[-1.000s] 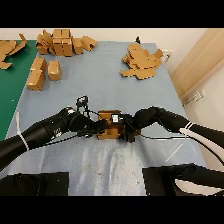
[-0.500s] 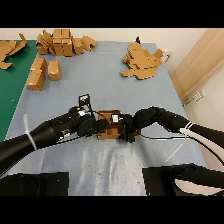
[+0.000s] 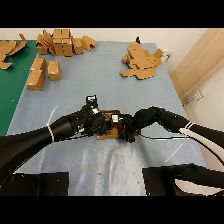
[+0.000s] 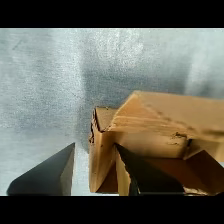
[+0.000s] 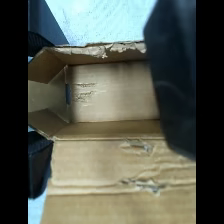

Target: Fold the box.

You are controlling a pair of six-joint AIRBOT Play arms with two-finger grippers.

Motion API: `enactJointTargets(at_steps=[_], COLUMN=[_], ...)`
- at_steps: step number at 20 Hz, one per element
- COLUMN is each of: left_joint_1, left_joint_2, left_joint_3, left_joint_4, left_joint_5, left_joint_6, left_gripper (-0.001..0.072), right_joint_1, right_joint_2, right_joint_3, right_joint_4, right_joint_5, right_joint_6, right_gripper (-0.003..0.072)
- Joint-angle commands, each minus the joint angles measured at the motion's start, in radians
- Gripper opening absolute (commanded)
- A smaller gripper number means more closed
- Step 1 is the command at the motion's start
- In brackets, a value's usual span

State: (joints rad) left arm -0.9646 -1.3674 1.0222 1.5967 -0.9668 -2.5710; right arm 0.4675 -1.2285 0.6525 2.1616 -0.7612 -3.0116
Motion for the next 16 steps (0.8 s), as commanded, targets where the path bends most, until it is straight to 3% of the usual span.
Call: enactJointTargets(at_steps=[1,16], left_joint_1=[0.000,0.000], left_joint_2=[-0.019,-0.021], left_joint_3=[0.008,0.007], left_joint_4=[-0.055,-0.048], left_joint_5=[-0.005,0.042], left_joint_6=[0.131,0.166], left_gripper=[0.0363,0.0363], right_joint_1=[0.000,0.000], right_joint_2=[0.000,0.000], right_joint_3=[0.000,0.000], right_joint_4=[0.000,0.000], right_joint_5=[0.001,0.000], right_joint_6=[0.000,0.000], right_gripper=[0.0556,0.0556])
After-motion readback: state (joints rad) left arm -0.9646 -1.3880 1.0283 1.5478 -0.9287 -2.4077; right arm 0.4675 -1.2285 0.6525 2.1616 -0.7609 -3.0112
